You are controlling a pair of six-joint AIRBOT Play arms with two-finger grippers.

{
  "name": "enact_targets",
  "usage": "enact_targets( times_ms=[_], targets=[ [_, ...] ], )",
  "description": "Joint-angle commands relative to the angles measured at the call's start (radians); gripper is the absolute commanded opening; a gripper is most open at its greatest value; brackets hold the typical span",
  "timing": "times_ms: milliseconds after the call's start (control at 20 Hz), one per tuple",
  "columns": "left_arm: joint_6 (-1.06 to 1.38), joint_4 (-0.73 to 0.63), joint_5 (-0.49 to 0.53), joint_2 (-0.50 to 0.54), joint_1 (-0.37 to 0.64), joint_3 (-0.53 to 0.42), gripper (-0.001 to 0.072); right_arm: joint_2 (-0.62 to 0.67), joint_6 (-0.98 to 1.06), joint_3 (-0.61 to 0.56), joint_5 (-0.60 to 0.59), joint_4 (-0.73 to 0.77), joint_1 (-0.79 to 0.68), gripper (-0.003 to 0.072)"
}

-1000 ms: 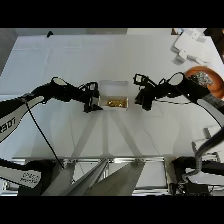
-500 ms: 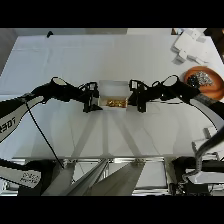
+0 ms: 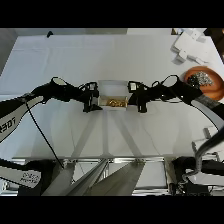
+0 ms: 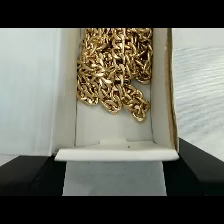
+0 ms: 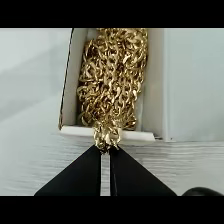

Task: Fold the box and place the chain.

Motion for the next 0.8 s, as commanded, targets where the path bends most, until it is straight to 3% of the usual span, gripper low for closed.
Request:
enact_targets(
  times_ms=[0, 250, 450, 500, 600, 650, 750],
  targets=[
    [0.000, 0.000, -0.002, 0.000, 0.000, 0.000, 0.0014, 0.074, 0.084, 0.001, -0.042, -0.016, 0.001, 0.0011],
    [0.000, 0.000, -0.002, 0.000, 0.000, 0.000, 0.0014, 0.152, 0.195, 0.002, -0.077, -0.048, 0.023, 0.0011],
    [0.000, 0.000, -0.002, 0.000, 0.000, 0.000, 0.0014, 0.151, 0.198, 0.002, -0.146, -0.047, 0.122, 0.0012],
    [0.000, 0.000, -0.002, 0.000, 0.000, 0.000, 0.0014, 0.151, 0.219, 0.002, -0.193, -0.047, 0.146, 0.0040],
    [0.000, 0.000, -0.002, 0.000, 0.000, 0.000, 0.0014, 0.151, 0.278, 0.003, -0.249, -0.048, 0.164, 0.0338],
    [0.000, 0.000, -0.002, 0.000, 0.000, 0.000, 0.0014, 0.151, 0.307, 0.005, -0.241, -0.050, 0.164, 0.0374],
    [0.000, 0.000, -0.002, 0.000, 0.000, 0.000, 0.0014, 0.151, 0.356, 0.021, -0.185, -0.076, 0.158, 0.0374]
  ],
)
